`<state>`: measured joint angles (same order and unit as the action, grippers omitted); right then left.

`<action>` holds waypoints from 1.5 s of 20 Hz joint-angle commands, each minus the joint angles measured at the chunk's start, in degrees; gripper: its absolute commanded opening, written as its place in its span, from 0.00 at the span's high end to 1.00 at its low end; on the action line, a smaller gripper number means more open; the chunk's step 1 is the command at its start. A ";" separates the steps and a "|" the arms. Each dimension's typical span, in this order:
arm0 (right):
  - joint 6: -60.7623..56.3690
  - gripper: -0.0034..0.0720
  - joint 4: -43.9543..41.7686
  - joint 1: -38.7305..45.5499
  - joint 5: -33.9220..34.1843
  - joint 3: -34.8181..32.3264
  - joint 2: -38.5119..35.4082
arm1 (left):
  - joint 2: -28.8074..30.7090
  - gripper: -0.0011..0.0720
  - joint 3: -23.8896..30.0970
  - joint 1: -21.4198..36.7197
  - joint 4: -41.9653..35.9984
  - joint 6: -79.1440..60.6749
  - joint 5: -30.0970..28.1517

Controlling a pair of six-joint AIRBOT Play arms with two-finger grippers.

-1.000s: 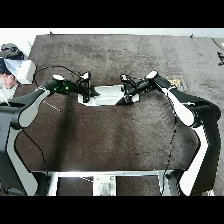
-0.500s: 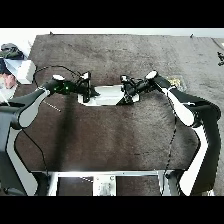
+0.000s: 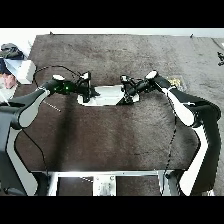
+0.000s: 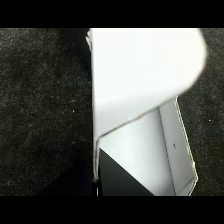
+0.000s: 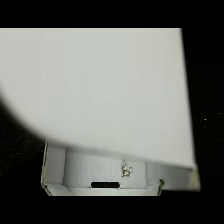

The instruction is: Fold the box and place the chain.

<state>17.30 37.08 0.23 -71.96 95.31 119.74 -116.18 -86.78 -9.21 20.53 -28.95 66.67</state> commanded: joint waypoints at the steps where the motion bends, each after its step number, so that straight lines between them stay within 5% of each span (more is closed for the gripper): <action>1: 0.02 0.38 0.24 0.00 0.35 0.04 0.02 | 0.04 0.97 0.00 0.02 0.02 -0.02 -0.04; 30: 0.00 0.38 0.20 0.02 0.37 0.04 0.02 | 0.04 0.97 0.00 0.02 -0.90 -0.02 0.02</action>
<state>17.32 37.30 0.23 -71.57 95.31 119.74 -116.18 -86.76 -9.21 20.36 -28.97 66.63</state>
